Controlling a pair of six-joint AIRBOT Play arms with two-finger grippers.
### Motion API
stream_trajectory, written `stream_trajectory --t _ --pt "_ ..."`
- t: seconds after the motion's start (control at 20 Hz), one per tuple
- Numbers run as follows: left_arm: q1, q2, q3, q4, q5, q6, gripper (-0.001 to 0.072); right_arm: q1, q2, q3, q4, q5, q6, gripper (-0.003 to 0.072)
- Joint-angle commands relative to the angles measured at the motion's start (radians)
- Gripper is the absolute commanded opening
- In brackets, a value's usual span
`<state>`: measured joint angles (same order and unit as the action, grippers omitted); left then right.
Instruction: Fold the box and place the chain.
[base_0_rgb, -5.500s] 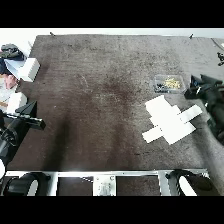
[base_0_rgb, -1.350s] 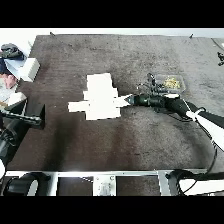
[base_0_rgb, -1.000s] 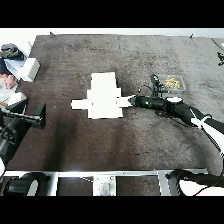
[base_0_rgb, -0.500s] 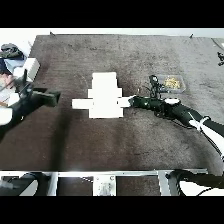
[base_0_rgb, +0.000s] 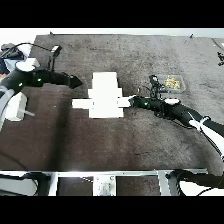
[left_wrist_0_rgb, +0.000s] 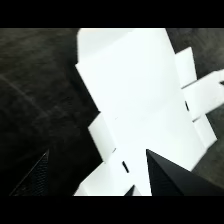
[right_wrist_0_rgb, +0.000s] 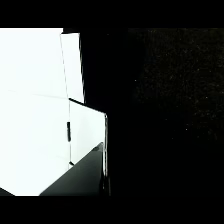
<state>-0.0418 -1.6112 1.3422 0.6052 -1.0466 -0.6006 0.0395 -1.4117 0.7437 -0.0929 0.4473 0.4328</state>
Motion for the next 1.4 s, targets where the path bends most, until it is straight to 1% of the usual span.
stream_trajectory --t 0.0,0.3,0.4,0.5,0.8,0.9,1.0,1.05,1.2,1.3,1.35 --pt "-0.022 -0.195 0.204 -0.015 -0.197 -0.035 0.0648 0.001 0.0 -0.001 0.0 0.0 -0.007 -0.0008" --pt "-0.072 -0.401 0.43 -0.02 -0.22 -0.093 0.0648 0.001 0.0 -0.002 0.0 0.0 -0.011 -0.0008" --pt "-0.076 -0.448 0.494 -0.027 -0.228 -0.117 0.0647 0.001 0.0 -0.001 0.0 0.0 -0.011 -0.0008" --pt "-0.076 -0.479 0.529 -0.042 -0.238 -0.132 0.0647 0.001 0.0 -0.001 0.0 -0.001 -0.022 -0.0008" --pt "-0.076 -0.534 0.536 -0.067 -0.321 -0.132 0.0646 0.0 0.0 -0.002 0.0 -0.011 -0.022 -0.0008" --pt "-0.076 -0.548 0.536 -0.089 -0.359 -0.122 0.0543 0.0 0.0 -0.001 0.0 -0.011 -0.022 -0.0008" --pt "-0.076 -0.561 0.536 -0.127 -0.385 -0.104 0.0541 0.0 0.0 -0.002 0.0 -0.011 -0.022 -0.0008" --pt "-0.078 -0.565 0.536 -0.138 -0.391 -0.097 0.0523 0.0 0.0 -0.002 0.0 -0.011 -0.022 -0.0007" --pt "-0.099 -0.565 0.536 -0.138 -0.431 -0.069 0.0522 0.0 0.0 -0.001 0.0 -0.011 -0.022 -0.0007" --pt "-0.106 -0.564 0.536 -0.136 -0.452 -0.045 0.0419 0.0 0.0 -0.002 0.0 -0.011 -0.022 -0.0008" --pt "-0.106 -0.564 0.536 -0.138 -0.447 -0.045 0.0419 0.0 0.0 -0.002 -0.001 -0.012 -0.022 -0.0007"
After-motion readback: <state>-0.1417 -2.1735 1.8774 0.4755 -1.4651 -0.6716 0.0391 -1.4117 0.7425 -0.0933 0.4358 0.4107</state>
